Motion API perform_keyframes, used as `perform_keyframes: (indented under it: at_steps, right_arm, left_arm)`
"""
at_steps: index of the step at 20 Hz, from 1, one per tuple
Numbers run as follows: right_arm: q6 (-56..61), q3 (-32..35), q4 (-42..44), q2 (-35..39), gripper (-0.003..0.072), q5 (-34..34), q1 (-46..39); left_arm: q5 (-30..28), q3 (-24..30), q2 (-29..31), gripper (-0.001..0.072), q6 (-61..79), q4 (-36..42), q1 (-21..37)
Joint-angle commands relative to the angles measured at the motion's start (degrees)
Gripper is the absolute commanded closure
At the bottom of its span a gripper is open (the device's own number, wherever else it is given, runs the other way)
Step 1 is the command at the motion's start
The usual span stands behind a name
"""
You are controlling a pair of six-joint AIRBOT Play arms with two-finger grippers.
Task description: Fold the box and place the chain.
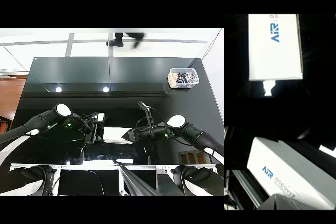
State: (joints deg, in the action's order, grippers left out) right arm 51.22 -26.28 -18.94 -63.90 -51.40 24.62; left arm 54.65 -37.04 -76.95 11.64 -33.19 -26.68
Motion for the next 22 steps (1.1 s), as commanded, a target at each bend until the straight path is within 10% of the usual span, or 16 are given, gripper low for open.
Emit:
perform_keyframes:
  at_steps: [1,5,11,15,22]
  right_arm:
    - [0.0,0.1,-2.5,-0.3,0.067,2.2,0.0]
    - [-3.7,-2.1,-3.0,0.2,0.067,-0.6,-0.1]
    - [6.3,-20.6,-27.4,8.2,0.067,-0.8,-6.4]
    - [7.4,-26.0,-30.8,11.7,0.067,-1.6,-14.5]
    - [7.7,-26.1,-33.9,13.1,0.067,-8.4,-21.2]
  left_arm:
    - [0.0,-0.1,0.0,0.0247,-0.1,0.0,0.0]
    - [0.3,-0.1,0.0,0.0248,-0.1,0.2,0.0]
    - [0.7,-0.2,2.3,0.0243,-0.1,0.0,0.8]
    - [-4.0,-0.3,2.5,-0.0003,-1.9,-0.9,1.2]
    - [7.1,-8.0,10.4,0.0008,-17.2,-16.4,1.9]
